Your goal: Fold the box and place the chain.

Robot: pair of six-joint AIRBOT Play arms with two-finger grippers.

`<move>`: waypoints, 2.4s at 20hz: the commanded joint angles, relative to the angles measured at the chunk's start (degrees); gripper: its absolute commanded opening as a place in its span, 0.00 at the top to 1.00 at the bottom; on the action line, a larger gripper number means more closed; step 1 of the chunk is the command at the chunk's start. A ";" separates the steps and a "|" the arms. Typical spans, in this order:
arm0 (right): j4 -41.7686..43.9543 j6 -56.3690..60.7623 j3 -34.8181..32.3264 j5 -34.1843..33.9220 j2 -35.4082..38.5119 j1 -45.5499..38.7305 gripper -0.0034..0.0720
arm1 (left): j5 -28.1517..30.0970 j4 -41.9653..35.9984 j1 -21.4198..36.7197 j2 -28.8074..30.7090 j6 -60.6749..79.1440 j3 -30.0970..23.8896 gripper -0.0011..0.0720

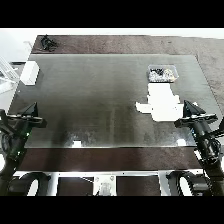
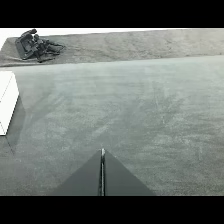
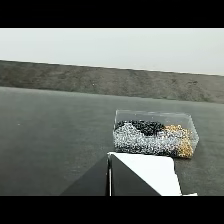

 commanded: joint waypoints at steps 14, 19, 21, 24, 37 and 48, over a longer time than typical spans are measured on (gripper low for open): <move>-2.27 12.81 13.42 6.60 -32.22 -13.11 0.60 | 0.00 0.00 0.00 0.02 0.00 0.04 0.96; -38.27 39.76 37.24 47.91 -62.51 -34.23 0.69 | 0.00 0.00 0.00 0.02 0.00 0.04 0.96; -37.62 40.68 44.11 57.61 -67.52 -43.12 0.61 | 0.00 0.00 0.00 0.02 0.00 0.04 0.96; -40.11 45.53 52.57 62.51 -69.44 -51.10 0.59 | 0.00 0.00 0.00 0.02 0.00 0.04 0.96; -55.63 53.29 96.56 89.13 -105.24 -45.46 0.32 | 0.00 0.00 0.00 0.02 0.00 0.04 0.96; -63.23 51.19 100.65 87.54 -110.18 -39.17 0.33 | 0.00 0.00 0.00 0.02 0.00 0.04 0.96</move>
